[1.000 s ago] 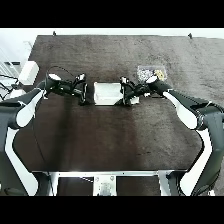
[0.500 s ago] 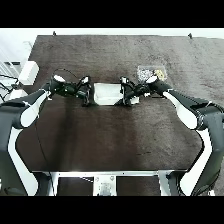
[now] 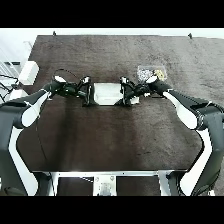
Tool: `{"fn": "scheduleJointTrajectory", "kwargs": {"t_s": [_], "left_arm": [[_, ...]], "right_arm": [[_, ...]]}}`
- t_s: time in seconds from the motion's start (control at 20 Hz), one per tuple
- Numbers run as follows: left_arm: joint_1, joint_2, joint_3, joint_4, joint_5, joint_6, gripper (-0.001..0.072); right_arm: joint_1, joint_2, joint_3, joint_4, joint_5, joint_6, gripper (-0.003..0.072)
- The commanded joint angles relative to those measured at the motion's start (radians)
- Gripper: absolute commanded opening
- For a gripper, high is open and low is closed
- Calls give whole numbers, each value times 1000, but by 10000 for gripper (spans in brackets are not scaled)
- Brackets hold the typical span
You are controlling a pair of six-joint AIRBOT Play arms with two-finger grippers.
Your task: Fold the box and place the chain.
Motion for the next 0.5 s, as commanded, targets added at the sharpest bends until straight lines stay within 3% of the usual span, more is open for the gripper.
{"fn": "scheduleJointTrajectory", "kwargs": {"t_s": [0.0,0.45], "left_arm": [[-2,-3,1,-2,10,1,654],[-37,-14,10,21,47,20,654]], "right_arm": [[0,0,0,0,0,0,497],[0,0,0,0,1,0,497]]}}
